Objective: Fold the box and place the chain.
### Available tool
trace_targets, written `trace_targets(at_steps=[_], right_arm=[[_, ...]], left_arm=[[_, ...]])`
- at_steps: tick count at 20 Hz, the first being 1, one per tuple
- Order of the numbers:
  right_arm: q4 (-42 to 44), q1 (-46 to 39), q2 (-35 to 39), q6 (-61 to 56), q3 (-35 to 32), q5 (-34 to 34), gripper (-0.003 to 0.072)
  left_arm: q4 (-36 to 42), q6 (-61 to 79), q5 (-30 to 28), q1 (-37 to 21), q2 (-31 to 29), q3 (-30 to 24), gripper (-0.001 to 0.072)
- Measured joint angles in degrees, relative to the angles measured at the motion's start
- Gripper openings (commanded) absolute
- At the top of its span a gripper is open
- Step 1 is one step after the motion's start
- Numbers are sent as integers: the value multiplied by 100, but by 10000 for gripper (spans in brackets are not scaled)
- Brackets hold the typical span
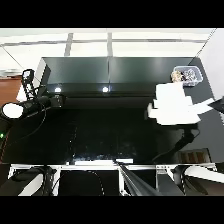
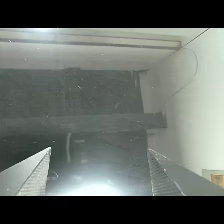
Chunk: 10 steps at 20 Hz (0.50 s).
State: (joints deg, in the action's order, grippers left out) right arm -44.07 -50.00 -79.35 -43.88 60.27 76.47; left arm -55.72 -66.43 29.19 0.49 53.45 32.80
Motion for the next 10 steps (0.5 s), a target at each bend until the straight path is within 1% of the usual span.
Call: trace_targets(at_steps=[4,7,10], right_arm=[[1473,739,1158,542,-1679,-487,28],[2520,1631,1869,949,-2911,-1049,28],[3147,2658,2214,1174,-3670,-1709,28]], left_arm=[[232,2,101,0,2,0,705],[533,17,254,20,50,0,705],[1110,402,505,221,251,15,705]])
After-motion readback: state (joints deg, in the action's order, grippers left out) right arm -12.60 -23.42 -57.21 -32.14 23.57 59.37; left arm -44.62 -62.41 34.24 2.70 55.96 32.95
